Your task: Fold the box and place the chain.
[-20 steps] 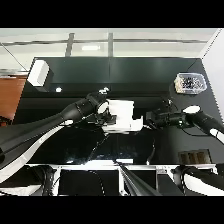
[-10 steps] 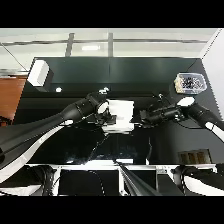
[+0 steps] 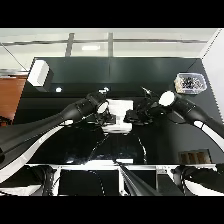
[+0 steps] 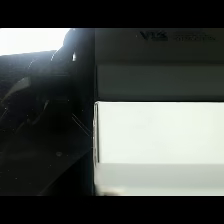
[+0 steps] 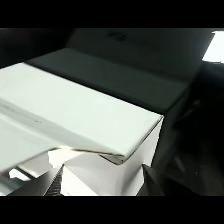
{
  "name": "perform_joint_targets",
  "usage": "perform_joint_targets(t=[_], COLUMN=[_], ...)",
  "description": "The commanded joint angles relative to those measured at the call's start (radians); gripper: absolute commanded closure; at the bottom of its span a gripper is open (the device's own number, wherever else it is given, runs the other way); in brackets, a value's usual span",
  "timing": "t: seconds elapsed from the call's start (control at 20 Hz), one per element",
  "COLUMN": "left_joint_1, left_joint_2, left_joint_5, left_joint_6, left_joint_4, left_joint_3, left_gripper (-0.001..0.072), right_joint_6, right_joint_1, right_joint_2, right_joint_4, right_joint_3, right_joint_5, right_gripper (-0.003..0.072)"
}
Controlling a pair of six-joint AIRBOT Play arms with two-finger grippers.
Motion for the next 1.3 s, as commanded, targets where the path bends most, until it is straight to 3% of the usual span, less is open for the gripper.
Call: perform_joint_targets(t=[0.0, 0.1, 0.15, 0.35, 0.8, 0.9, 0.95, 1.25], left_joint_1=[0.000, 0.000, 0.000, 0.000, 0.000, 0.000, 0.000, 0.000], left_joint_2=[0.000, 0.000, 0.000, 0.000, 0.000, 0.000, 0.000, 0.000], left_joint_5=[0.001, 0.001, 0.000, -0.002, -0.002, -0.002, -0.002, -0.002], left_joint_6=[0.000, 0.000, 0.000, 0.000, 0.000, 0.000, 0.000, 0.000], left_joint_4=[0.000, 0.000, 0.000, 0.000, 0.000, 0.000, 0.000, 0.000], left_joint_3=[0.001, 0.001, 0.001, 0.001, 0.001, 0.001, 0.001, 0.001], left_gripper=[0.0680, 0.0680, 0.0680, 0.0680, 0.0681, 0.0680, 0.0680, 0.0680], right_joint_6=[0.245, 0.332, 0.355, 0.468, 0.560, 0.579, 0.579, 0.578], right_joint_1=[0.086, 0.109, 0.119, 0.156, 0.223, 0.223, 0.223, 0.225], right_joint_2=[-0.001, -0.001, -0.001, -0.002, -0.063, -0.076, -0.083, -0.107], right_joint_4=[-0.264, -0.336, -0.346, -0.475, -0.592, -0.589, -0.574, -0.541], right_joint_3=[0.045, 0.055, 0.060, 0.082, 0.143, 0.143, 0.143, 0.144], right_joint_5=[-0.024, -0.016, -0.018, 0.004, 0.090, 0.103, 0.102, 0.098], right_gripper=[0.0155, 0.0158, 0.0271, 0.0271, 0.0272, 0.0275, 0.0366, 0.0366])
